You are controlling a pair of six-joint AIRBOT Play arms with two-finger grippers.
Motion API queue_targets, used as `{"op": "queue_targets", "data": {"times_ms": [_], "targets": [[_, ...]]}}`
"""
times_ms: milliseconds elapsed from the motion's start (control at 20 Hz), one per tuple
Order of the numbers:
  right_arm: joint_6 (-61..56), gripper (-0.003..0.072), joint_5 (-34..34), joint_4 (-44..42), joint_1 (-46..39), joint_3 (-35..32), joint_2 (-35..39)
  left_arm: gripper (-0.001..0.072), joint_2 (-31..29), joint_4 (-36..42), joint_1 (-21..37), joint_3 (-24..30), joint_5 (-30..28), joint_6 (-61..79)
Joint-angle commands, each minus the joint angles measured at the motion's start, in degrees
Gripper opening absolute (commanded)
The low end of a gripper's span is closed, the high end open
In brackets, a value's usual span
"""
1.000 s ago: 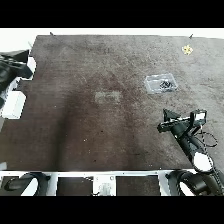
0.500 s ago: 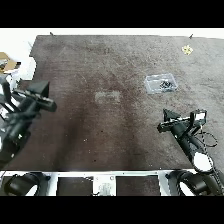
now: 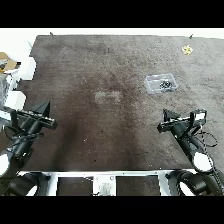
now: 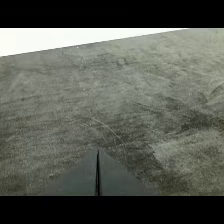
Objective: Fold the box and place the chain.
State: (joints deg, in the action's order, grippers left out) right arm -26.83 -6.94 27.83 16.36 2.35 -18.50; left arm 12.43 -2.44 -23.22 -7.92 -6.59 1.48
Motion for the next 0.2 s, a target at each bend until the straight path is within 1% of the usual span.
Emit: {"op": "queue_targets", "data": {"times_ms": [0, 150], "targets": [[0.00, 0.0001, 0.02, -0.02, 0.07, -0.02, 0.00, 0.0011, -0.81, -0.07, -0.07, 1.14, -0.07, -0.07], [0.00, 0.0001, 0.02, -0.02, 0.07, -0.02, 0.00, 0.0012, -0.81, -0.07, -0.07, 1.16, -0.46, 0.04]]}}
